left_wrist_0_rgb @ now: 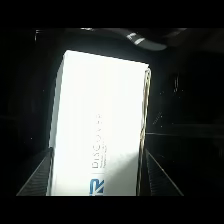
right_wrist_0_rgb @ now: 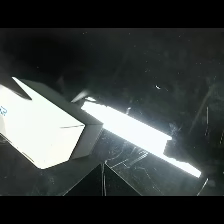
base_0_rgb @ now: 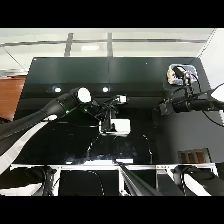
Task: Fold the box and place the chain.
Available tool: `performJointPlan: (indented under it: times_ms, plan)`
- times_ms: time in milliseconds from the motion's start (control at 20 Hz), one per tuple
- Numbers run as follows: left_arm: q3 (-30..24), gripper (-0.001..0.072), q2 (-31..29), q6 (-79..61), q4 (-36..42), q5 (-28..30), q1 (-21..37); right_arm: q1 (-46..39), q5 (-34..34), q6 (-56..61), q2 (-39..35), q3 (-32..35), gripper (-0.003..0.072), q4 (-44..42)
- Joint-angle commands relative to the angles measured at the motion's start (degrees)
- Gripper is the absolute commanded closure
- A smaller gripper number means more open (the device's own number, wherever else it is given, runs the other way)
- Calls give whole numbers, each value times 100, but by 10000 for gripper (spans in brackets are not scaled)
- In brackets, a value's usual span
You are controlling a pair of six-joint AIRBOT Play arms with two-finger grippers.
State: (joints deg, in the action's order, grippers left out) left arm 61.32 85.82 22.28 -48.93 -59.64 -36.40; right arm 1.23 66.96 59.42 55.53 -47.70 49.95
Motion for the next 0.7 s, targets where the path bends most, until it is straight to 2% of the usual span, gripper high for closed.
performJointPlan:
  times_ms: [0, 250, 450, 550, 600, 650]
  plan:
    - [4, 1, 4, 9, -236, -114, -24, -4, -22, 17, -2, -4, 658, 4]
    - [4, 2, 20, 31, -933, 50, -323, -4, -39, 20, -2, -4, 658, 2]
    - [4, 3, 118, 1012, -1567, 686, -704, -4, -83, 24, -2, -4, 659, 2]
    - [7, 10, 116, 1189, -1722, 691, -820, -4, -81, 22, -2, -4, 659, 2]
    - [7, 46, 109, 1246, -1792, 621, -837, -4, -83, 22, -2, -4, 658, 2]
    - [22, 239, 90, 1534, -1971, 522, -831, -4, -81, 24, -2, -4, 658, 2]
